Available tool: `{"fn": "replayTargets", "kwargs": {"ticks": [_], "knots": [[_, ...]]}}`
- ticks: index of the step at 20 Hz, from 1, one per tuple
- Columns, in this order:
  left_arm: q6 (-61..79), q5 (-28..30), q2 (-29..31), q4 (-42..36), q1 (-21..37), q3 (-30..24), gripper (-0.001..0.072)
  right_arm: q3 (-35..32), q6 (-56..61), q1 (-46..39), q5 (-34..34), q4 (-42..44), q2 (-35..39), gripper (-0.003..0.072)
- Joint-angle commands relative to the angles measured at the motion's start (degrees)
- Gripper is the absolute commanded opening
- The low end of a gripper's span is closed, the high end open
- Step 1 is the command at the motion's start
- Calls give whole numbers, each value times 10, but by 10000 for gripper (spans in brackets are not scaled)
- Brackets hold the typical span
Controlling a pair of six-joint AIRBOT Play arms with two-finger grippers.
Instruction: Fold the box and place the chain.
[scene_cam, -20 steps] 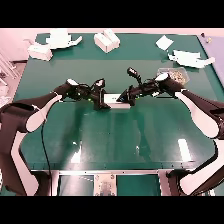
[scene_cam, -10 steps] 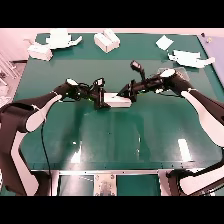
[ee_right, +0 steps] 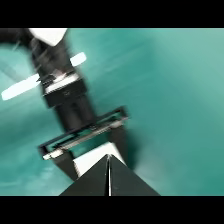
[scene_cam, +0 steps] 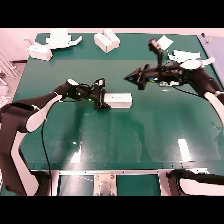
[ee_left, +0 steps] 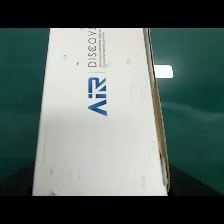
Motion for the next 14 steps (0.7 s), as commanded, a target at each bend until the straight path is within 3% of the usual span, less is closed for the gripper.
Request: {"fn": "replayTargets", "kwargs": {"ticks": [1,5,8,14], "knots": [[0,4,0,0,0,0,538,-81,63,-21,-85,-50,110,7],[0,4,0,-2,0,0,538,-229,89,-94,-184,-63,265,8],[0,-2,0,-7,0,0,538,-307,93,-158,-193,-63,354,9],[0,4,0,-28,0,0,537,-398,103,-201,-191,-64,404,10]]}}
